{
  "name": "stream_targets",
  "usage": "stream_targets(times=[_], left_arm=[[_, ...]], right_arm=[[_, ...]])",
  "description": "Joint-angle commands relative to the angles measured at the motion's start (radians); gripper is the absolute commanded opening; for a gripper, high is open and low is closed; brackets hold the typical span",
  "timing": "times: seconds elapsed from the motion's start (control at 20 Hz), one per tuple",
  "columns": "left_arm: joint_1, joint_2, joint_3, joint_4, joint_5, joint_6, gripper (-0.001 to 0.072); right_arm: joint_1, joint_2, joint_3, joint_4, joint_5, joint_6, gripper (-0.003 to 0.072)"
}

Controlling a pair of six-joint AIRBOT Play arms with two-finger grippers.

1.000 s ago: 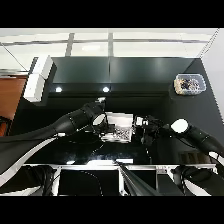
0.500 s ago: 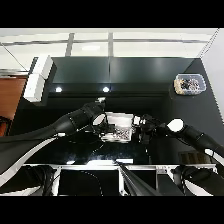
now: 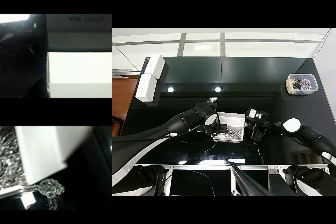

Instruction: Fold the box and place the chain.

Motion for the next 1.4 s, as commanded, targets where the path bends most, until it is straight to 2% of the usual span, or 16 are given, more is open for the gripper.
stream_targets(times=[0.0,0.1,0.25,0.35,0.45,0.55,0.6,0.8,0.95,1.0,1.05,1.1,1.2,1.35], left_arm=[[0.0,0.0,0.001,0.0,0.0,0.0,0.0028],[0.0,0.0,0.001,0.0,0.0,0.0,0.0028],[0.0,0.0,0.001,0.0,0.0,0.0,0.0028],[0.0,0.0,0.001,0.0,0.0,0.0,0.0028],[0.0,0.0,0.001,0.0,0.0,0.001,0.0028],[0.0,0.0,0.001,0.0,0.0,0.0,0.0028],[0.0,0.0,0.001,0.0,0.0,0.001,0.0028],[0.0,0.0,0.0,0.0,0.0,0.0,0.0028],[0.0,0.0,0.001,0.0,0.001,0.0,0.0028],[0.0,0.0,0.001,0.0,0.0,0.001,0.0027],[0.0,0.0,0.001,0.0,0.0,0.0,0.0028],[0.0,0.0,0.0,0.0,0.0,0.0,0.0028],[0.0,0.0,0.0,0.0,0.0,0.001,0.0028],[0.0,0.0,0.0,0.0,0.0,0.001,0.0028]], right_arm=[[-0.064,0.126,0.019,-0.114,0.054,0.302,0.0004],[-0.121,0.224,0.06,-0.208,0.172,0.458,0.0004],[-0.194,0.335,0.175,-0.221,0.45,0.669,0.0004],[-0.21,0.361,0.248,-0.156,0.593,0.78,0.0003],[-0.209,0.361,0.272,0.011,0.657,0.808,0.0003],[-0.209,0.356,0.272,0.184,0.668,0.809,0.0004],[-0.202,0.353,0.272,0.225,0.656,0.809,0.0004],[-0.045,0.272,0.259,0.179,0.513,0.867,0.0012],[0.032,0.179,0.257,0.056,0.42,0.936,0.0016],[0.032,0.159,0.257,0.039,0.424,0.952,0.0096],[0.032,0.15,0.257,0.017,0.425,0.971,0.0311],[0.029,0.151,0.257,-0.004,0.427,0.974,0.0358],[-0.016,0.164,0.263,-0.036,0.473,0.973,0.0357],[-0.182,0.216,0.294,-0.125,0.608,0.973,0.0357]])
